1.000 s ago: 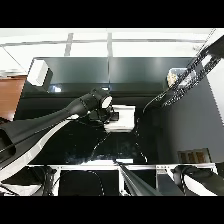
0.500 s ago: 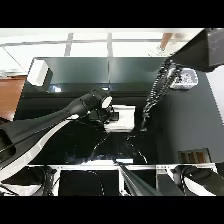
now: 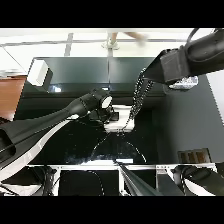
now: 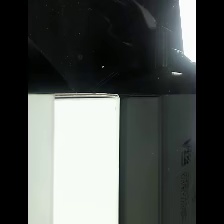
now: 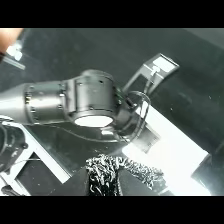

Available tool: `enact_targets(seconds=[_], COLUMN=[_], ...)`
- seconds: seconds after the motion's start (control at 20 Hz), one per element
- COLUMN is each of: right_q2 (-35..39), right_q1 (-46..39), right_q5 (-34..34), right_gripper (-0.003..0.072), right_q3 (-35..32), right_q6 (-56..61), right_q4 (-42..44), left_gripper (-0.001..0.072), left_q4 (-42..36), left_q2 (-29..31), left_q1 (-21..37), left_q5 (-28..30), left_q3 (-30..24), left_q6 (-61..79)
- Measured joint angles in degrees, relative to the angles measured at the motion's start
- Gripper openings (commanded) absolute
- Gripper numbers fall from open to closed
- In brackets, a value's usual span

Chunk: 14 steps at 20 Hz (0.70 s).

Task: Fold the box and place the chain.

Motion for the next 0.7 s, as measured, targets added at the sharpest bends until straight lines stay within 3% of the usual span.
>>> enact_targets(seconds=[0.25,0.7], right_q2=[0.13,3.19], right_q1=[-1.95,-15.63], right_q5=[0.11,3.58], right_gripper=[0.0012,0.0012], right_q3=[-1.68,-2.05], right_q6=[-0.48,-2.19], right_q4=[-1.33,-0.76], left_gripper=[0.0027,0.0027], left_q4=[-0.02,-0.02], left_q2=[0.0,0.0], left_q1=[0.0,0.0], left_q5=[-0.04,-0.07], left_q3=[0.0,0.0], left_q6=[0.0,0.0])
